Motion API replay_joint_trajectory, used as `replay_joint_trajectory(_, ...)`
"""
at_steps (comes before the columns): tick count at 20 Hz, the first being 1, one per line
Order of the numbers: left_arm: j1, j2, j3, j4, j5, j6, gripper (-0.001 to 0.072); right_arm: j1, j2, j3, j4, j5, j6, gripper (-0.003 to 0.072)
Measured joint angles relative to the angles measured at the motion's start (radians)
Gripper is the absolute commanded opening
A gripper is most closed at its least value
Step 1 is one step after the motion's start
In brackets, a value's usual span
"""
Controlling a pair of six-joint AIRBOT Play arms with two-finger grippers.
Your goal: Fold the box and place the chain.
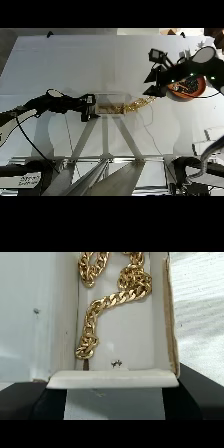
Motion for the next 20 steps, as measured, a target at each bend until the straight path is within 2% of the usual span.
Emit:
replay_joint_trajectory(3,0.0,0.0,0.0,0.0,0.0,0.0,0.0211,0.04,-0.071,-0.01,-0.051,-0.006,-0.08,0.0613)
replay_joint_trajectory(7,0.0,0.0,0.0,0.0,0.0,0.0,0.0211,0.097,-0.125,-0.063,-0.081,-0.077,-0.161,0.0628)
replay_joint_trajectory(12,0.0,0.0,0.0,0.0,0.0,0.0,0.0211,0.154,-0.149,-0.168,-0.092,-0.227,-0.261,0.0619)
replay_joint_trajectory(13,0.0,0.0,0.0,0.0,0.0,0.0,0.0211,0.163,-0.155,-0.18,-0.093,-0.26,-0.268,0.0569)
replay_joint_trajectory(14,0.0,0.0,0.0,0.0,0.0,0.0,0.0211,0.168,-0.161,-0.187,-0.093,-0.283,-0.273,0.0439)
replay_joint_trajectory(15,0.0,0.0,0.0,0.0,0.0,0.0,0.0211,0.172,-0.165,-0.193,-0.089,-0.307,-0.275,0.0238)
replay_joint_trajectory(16,0.0,0.0,0.0,0.0,0.0,0.0,0.0211,0.175,-0.169,-0.197,-0.085,-0.325,-0.265,0.0086)
replay_joint_trajectory(17,0.0,0.0,0.0,0.0,0.0,0.0,0.0211,0.178,-0.172,-0.2,-0.082,-0.327,-0.254,0.0008)
replay_joint_trajectory(20,0.0,0.0,0.0,0.0,0.0,0.0,0.0211,0.182,-0.175,-0.206,-0.097,-0.315,-0.214,0.0007)
